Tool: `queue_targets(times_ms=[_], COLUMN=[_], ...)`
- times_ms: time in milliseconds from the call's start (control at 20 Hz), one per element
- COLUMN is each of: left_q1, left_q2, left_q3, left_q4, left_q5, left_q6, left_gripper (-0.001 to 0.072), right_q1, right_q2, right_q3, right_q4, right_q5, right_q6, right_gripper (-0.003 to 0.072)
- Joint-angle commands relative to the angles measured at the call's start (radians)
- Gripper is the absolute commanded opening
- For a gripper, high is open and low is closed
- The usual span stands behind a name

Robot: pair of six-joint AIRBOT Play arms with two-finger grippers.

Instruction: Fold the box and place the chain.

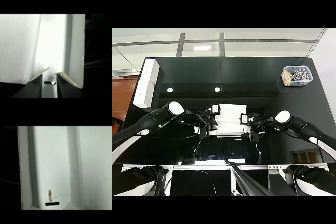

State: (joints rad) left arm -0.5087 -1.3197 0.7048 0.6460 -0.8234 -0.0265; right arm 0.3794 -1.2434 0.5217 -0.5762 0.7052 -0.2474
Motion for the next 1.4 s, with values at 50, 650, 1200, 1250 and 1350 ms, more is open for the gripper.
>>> queue_targets(times_ms=[50,650,1200,1250,1350], left_q1=[-0.021,-0.025,0.007,0.027,0.093], left_q2=[-0.037,-0.036,0.114,0.162,0.248], left_q3=[0.000,0.001,0.007,0.005,-0.010], left_q4=[-0.071,-0.024,0.277,0.378,0.507], left_q5=[0.010,0.008,0.001,-0.004,-0.046], left_q6=[0.001,0.002,-0.425,-0.557,-0.758], left_gripper=[0.0217,0.0208,0.0025,0.0026,0.0026], right_q1=[0.001,0.001,0.001,0.001,0.001], right_q2=[0.000,0.000,0.000,0.000,0.000], right_q3=[0.000,0.000,0.000,0.000,0.000], right_q4=[0.000,0.000,0.000,0.000,0.000], right_q5=[0.001,0.001,0.002,0.001,0.001], right_q6=[-0.003,-0.003,-0.003,-0.003,-0.003], right_gripper=[0.0128,0.0128,0.0128,0.0128,0.0128])
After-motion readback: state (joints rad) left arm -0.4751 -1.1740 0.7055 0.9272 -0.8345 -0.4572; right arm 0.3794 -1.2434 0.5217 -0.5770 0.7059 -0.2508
